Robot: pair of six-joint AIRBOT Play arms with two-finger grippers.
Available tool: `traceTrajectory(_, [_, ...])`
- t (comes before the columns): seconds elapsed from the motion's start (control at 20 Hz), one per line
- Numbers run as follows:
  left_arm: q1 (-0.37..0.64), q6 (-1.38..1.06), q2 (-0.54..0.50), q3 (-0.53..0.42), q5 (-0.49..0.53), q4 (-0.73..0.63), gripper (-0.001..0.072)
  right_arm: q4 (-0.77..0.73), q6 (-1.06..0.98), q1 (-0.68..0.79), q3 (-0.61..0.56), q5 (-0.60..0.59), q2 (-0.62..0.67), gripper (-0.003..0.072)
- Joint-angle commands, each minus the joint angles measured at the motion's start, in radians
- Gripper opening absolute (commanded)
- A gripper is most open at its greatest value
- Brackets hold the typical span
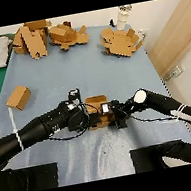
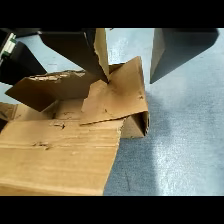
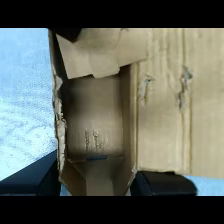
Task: Fold the box.
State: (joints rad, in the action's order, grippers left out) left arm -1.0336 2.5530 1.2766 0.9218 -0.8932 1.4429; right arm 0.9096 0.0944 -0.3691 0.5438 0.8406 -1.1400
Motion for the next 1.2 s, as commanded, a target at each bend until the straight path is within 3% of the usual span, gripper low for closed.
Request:
traceTrajectory(0.0, [-0.002, -0.017, 0.002, 0.0, -0.037, -0.008, 0.0387, 0.0, 0.0, 0.0, -0.001, 0.016, 0.0, 0.0533])
traceTrajectory(0.6, [0.027, -0.012, 0.013, 0.039, 0.082, 0.047, 0.0387, 0.0, 0.0, 0.0, -0.001, 0.016, 0.0, 0.0533])
traceTrajectory(0.85, [0.037, -0.018, 0.031, 0.04, 0.03, 0.045, 0.0387, 0.0, 0.0, 0.0, -0.001, 0.02, 0.0, 0.0533])
traceTrajectory(1.0, [0.036, -0.025, 0.019, 0.068, -0.106, 0.043, 0.0387, 0.0, 0.0, 0.0, -0.001, 0.023, 0.0, 0.0533])
traceTrajectory(1.15, [0.037, -0.024, -0.037, 0.071, -0.074, 0.069, 0.0386, 0.0, 0.0, 0.0, -0.001, 0.023, 0.0, 0.0533])
